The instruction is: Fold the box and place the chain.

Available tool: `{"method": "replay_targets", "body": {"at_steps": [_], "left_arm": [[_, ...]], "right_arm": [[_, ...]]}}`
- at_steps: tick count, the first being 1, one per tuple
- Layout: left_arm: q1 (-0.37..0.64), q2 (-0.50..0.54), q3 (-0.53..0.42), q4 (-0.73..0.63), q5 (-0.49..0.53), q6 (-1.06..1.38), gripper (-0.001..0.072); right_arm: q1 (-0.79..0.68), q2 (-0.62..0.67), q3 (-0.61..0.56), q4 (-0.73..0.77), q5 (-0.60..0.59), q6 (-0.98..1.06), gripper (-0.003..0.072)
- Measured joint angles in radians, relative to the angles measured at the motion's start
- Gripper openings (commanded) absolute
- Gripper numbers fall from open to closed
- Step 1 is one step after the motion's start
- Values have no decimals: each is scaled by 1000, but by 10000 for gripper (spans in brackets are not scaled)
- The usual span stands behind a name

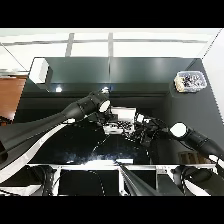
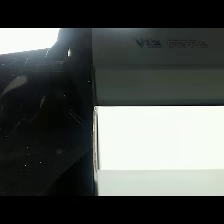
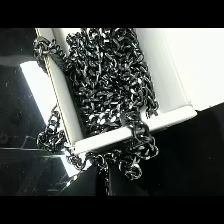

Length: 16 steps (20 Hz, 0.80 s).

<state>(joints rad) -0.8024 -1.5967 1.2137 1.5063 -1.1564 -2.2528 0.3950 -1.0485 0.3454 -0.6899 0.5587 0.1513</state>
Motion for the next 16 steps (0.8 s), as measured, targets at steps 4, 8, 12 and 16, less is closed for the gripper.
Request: {"method": "replay_targets", "body": {"at_steps": [4,8,12,16], "left_arm": [[0,0,0,0,0,2,28],[0,0,0,0,0,1,28],[0,0,0,0,0,1,28],[0,0,0,0,0,-1,29]], "right_arm": [[-7,27,1,-13,0,31,5],[-60,105,5,-15,23,101,5],[-143,201,69,-20,160,210,6],[-197,251,206,-46,340,336,6]]}}
